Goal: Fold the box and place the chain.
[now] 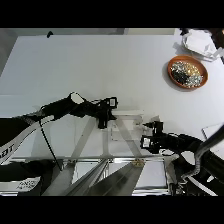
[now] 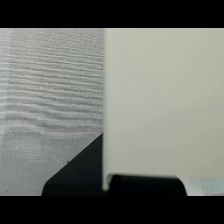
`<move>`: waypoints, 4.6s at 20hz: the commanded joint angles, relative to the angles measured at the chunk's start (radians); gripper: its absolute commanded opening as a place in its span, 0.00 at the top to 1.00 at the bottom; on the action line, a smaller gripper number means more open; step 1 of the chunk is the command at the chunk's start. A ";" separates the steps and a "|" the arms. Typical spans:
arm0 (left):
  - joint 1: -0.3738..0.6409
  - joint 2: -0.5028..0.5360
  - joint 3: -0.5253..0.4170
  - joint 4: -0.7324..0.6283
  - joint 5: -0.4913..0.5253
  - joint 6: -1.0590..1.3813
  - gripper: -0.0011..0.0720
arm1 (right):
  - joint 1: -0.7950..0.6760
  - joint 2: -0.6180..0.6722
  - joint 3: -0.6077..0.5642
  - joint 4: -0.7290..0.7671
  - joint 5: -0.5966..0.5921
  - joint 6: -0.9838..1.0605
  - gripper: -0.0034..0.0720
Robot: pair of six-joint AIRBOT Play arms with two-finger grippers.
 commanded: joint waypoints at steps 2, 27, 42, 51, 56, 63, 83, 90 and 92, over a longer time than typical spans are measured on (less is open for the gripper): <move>-0.001 0.000 0.000 0.000 0.000 0.000 0.97 | 0.001 0.000 0.000 0.008 -0.046 0.000 0.03; -0.001 0.000 0.000 0.000 0.000 0.000 0.97 | -0.241 -0.153 0.121 0.260 0.109 -0.298 0.03; -0.001 0.000 0.000 0.000 0.000 0.000 0.97 | -0.413 -0.309 0.238 0.436 0.296 -0.585 0.03; -0.001 0.000 0.000 0.000 0.000 0.000 0.97 | -0.449 -0.444 0.299 0.502 0.325 -0.661 0.03; -0.001 0.000 0.000 0.000 0.000 0.000 0.97 | -0.449 -0.503 0.357 0.512 0.342 -0.748 0.03; -0.001 0.000 0.000 0.000 0.000 0.000 0.97 | -0.449 -0.572 0.370 0.554 0.408 -0.814 0.03; -0.001 0.000 0.000 0.000 0.000 0.000 0.97 | -0.449 -0.576 0.330 0.550 0.380 -0.778 0.20; -0.001 0.000 0.000 0.000 0.000 0.000 0.97 | -0.392 -0.627 0.330 0.607 0.338 -0.812 0.20; -0.001 0.000 0.000 0.000 0.000 0.000 0.97 | -0.381 -0.646 0.331 0.606 0.343 -0.835 0.20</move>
